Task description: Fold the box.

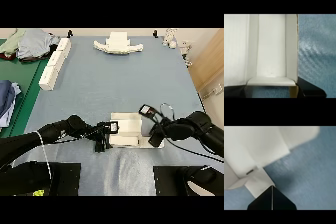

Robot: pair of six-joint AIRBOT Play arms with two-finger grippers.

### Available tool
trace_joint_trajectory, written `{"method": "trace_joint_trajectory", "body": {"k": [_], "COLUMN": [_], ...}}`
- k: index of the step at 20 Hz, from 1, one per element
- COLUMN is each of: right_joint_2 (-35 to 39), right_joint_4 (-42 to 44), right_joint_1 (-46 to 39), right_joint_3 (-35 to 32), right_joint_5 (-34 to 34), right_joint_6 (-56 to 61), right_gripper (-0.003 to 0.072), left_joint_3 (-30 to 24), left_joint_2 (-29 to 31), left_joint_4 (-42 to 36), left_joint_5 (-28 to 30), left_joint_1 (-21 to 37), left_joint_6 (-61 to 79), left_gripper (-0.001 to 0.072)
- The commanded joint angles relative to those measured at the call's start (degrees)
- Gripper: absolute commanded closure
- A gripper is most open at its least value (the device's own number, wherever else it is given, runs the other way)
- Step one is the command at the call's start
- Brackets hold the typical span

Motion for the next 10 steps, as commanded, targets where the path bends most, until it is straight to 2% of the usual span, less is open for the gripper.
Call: {"method": "trace_joint_trajectory", "body": {"k": [1,2,4,8,10], "right_joint_2": [2.36,2.21,1.09,-1.97,-3.63], "right_joint_4": [-16.83,-17.53,-12.55,6.62,13.31], "right_joint_1": [-5.79,-9.77,-18.53,-35.06,-41.33], "right_joint_3": [1.51,1.31,0.66,0.07,0.07], "right_joint_5": [-9.62,-11.67,-12.48,-13.03,-14.32], "right_joint_6": [35.12,40.96,41.88,29.05,23.61], "right_gripper": [0.0683,0.0683,0.0682,0.0683,0.0683], "left_joint_3": [0.02,0.02,0.02,0.02,0.02], "left_joint_2": [-0.02,-0.02,-0.02,-0.02,-0.02], "left_joint_4": [0.0,0.0,0.02,0.0,0.0], "left_joint_5": [0.0,0.0,0.0,0.0,0.0], "left_joint_1": [-0.02,-0.02,-0.02,-0.02,-0.02], "left_joint_6": [0.02,0.02,0.02,0.02,0.02], "left_gripper": [0.0188,0.0188,0.0187,0.0187,0.0188]}}
